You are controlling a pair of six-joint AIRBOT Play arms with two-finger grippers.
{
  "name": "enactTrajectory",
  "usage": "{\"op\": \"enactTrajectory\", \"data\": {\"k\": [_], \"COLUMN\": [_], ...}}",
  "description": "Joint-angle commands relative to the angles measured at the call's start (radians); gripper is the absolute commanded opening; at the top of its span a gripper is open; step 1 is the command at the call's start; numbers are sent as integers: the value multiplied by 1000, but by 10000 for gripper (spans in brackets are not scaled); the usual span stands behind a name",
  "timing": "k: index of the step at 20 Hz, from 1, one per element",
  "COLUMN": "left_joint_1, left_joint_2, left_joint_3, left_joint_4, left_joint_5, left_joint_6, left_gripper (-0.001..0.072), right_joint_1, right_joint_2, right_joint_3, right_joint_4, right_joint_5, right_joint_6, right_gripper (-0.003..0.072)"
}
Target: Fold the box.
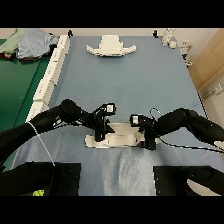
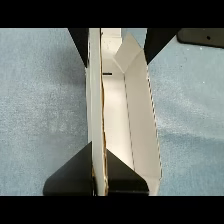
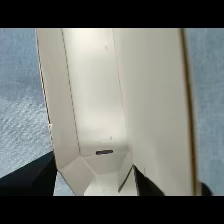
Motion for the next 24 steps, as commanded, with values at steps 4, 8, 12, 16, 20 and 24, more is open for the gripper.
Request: {"op": "enactTrajectory", "data": {"k": [4, 8, 12, 16, 20, 24], "left_joint_1": [-1, -1, -1, -1, 0, -1], "left_joint_2": [1, 1, 1, 1, 1, 1], "left_joint_3": [1, 1, 1, 1, 1, 1], "left_joint_4": [0, 0, 0, 0, 0, 0], "left_joint_5": [1, 0, 0, 1, 1, 1], "left_joint_6": [0, 0, 0, 0, 0, 0], "left_gripper": [13, 12, 13, 12, 12, 13], "right_joint_1": [-8, -9, -9, -9, -9, -10], "right_joint_2": [15, -12, -24, -24, -23, -10], "right_joint_3": [-4, -27, -76, -77, -91, -93], "right_joint_4": [0, 54, 156, 149, 145, 145], "right_joint_5": [-13, -10, 35, 47, 50, 47], "right_joint_6": [61, -8, -127, -127, -127, -122], "right_gripper": [720, 720, 714, 710, 699, 695]}}
